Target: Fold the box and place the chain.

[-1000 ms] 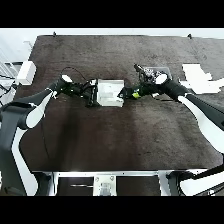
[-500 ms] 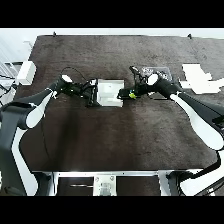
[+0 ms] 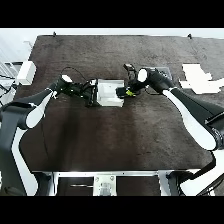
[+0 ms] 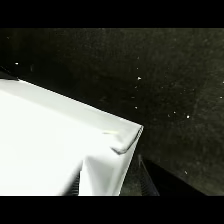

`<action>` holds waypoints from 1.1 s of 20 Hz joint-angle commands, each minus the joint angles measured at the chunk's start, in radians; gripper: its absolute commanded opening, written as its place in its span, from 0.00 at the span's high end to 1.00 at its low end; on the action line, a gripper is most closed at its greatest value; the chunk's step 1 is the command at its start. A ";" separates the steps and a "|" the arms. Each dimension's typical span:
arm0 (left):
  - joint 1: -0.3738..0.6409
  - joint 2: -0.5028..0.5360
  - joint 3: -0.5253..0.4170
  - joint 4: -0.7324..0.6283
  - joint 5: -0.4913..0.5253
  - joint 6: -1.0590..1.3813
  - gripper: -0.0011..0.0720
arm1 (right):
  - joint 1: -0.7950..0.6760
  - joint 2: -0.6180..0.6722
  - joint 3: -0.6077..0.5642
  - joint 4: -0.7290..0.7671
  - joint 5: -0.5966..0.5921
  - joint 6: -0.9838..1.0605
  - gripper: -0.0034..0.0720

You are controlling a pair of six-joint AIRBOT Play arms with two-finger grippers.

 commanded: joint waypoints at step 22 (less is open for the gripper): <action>0.000 0.000 0.000 0.000 0.000 0.000 0.34 | 0.093 -0.173 0.227 -0.261 0.215 0.402 0.62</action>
